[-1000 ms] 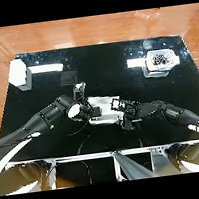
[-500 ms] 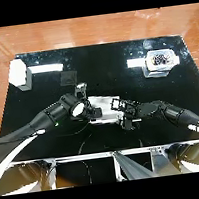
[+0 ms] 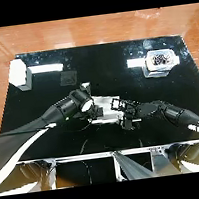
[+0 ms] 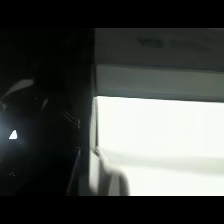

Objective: Fold the box and place the chain.

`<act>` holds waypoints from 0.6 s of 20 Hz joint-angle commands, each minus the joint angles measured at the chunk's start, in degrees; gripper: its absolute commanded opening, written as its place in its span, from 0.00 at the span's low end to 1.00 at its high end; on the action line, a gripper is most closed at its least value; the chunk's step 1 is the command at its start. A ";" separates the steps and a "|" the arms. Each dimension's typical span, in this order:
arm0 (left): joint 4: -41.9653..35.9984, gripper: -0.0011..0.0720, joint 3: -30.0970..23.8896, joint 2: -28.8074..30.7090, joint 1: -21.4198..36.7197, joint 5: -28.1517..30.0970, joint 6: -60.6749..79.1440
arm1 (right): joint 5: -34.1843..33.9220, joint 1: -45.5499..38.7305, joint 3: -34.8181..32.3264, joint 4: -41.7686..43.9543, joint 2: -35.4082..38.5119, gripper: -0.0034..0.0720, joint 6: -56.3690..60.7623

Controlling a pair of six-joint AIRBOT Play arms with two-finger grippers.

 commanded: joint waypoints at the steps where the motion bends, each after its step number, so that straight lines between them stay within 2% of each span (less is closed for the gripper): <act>1: 1.31 0.44 0.68 -0.92 -0.07 -1.31 -0.90 | -0.04 0.02 0.02 0.02 -0.02 0.33 0.04; 12: 1.27 0.44 0.66 -0.94 0.04 1.84 -2.29 | -0.02 0.02 0.02 0.02 -0.02 0.33 0.02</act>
